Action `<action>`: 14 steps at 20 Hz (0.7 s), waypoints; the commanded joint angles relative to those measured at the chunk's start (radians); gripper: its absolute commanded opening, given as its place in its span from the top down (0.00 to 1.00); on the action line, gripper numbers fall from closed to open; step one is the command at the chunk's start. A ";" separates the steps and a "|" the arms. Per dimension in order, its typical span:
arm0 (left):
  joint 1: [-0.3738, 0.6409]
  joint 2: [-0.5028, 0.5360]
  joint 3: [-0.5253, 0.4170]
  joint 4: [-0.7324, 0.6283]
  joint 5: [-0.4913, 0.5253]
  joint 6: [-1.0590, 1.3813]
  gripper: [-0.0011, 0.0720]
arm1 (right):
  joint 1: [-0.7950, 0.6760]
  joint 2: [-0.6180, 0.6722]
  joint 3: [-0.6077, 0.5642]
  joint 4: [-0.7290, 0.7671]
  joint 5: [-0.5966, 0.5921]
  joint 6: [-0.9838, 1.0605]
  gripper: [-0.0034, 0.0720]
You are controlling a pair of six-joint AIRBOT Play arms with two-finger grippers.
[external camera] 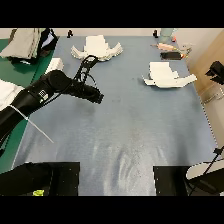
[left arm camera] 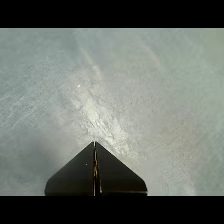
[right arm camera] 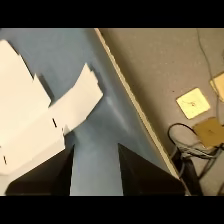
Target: Fold the box.
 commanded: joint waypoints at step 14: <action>0.001 0.000 0.000 -0.006 0.032 -0.001 0.96 | 0.003 -0.473 0.389 0.359 0.091 -0.234 0.57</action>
